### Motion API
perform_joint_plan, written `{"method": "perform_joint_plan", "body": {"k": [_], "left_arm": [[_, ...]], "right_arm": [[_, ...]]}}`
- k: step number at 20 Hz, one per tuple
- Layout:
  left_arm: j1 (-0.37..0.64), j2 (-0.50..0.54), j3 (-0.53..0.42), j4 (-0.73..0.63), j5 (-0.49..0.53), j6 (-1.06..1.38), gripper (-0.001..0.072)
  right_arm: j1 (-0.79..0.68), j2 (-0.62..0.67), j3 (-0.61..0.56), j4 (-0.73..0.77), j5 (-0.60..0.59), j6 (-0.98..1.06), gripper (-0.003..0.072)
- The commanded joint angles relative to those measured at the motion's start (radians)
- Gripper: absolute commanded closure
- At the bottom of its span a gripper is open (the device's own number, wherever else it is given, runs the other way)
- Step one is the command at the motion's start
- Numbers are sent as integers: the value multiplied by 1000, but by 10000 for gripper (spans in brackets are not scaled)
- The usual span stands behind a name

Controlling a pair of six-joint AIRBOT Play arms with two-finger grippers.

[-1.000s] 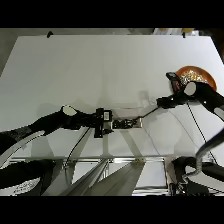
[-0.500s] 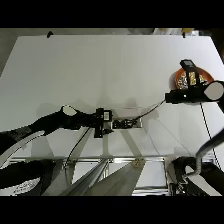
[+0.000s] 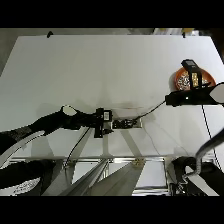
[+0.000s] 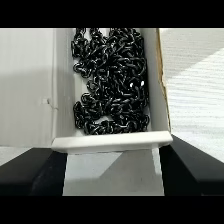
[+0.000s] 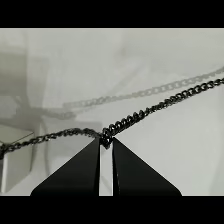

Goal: Fold the box and place the chain.

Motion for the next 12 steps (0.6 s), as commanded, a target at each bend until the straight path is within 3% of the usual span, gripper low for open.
{"method": "perform_joint_plan", "body": {"k": [1,12], "left_arm": [[0,0,0,0,0,0,567],[0,0,0,0,0,0,567]], "right_arm": [[51,2,1,10,20,-9,667],[159,2,1,11,20,-30,667]]}}
